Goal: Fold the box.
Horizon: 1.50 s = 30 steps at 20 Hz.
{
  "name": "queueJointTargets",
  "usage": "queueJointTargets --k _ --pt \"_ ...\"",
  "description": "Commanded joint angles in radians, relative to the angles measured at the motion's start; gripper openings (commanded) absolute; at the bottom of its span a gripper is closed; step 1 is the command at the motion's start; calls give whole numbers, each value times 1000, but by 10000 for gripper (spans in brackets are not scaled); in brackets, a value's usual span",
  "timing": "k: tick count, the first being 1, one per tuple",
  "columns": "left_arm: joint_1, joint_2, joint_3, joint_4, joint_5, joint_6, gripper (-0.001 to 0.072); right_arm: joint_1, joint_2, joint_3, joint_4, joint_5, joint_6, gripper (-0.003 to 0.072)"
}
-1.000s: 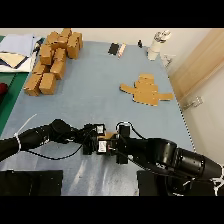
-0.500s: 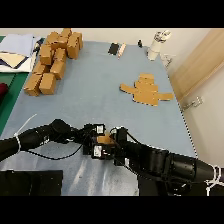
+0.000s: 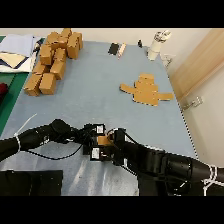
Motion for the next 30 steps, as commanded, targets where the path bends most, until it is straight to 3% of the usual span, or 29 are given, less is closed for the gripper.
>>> queueJointTargets --k 1,8,11,14,17,22,24,25,30 --pt "0 0 1 0 0 0 527 1 -27 0 -3 6 -30 458" --pt "0 0 1 0 0 0 527 2 -40 20 -96 -12 -30 460" --pt "0 0 1 0 0 0 527 2 -40 42 -97 -23 -30 403" --pt "0 0 1 0 0 0 527 2 -38 64 -97 -32 -30 403" --pt "0 0 1 0 0 0 527 2 -30 73 -97 -38 -30 405" --pt "0 0 1 0 0 0 528 48 -6 62 39 -89 -31 411" --pt "0 0 1 0 0 0 528 49 -5 34 36 -86 -31 411" --pt "0 0 1 0 0 0 527 49 -5 19 26 -78 -31 465" --pt "0 0 1 0 0 0 527 49 -8 -4 -27 -51 -31 465"
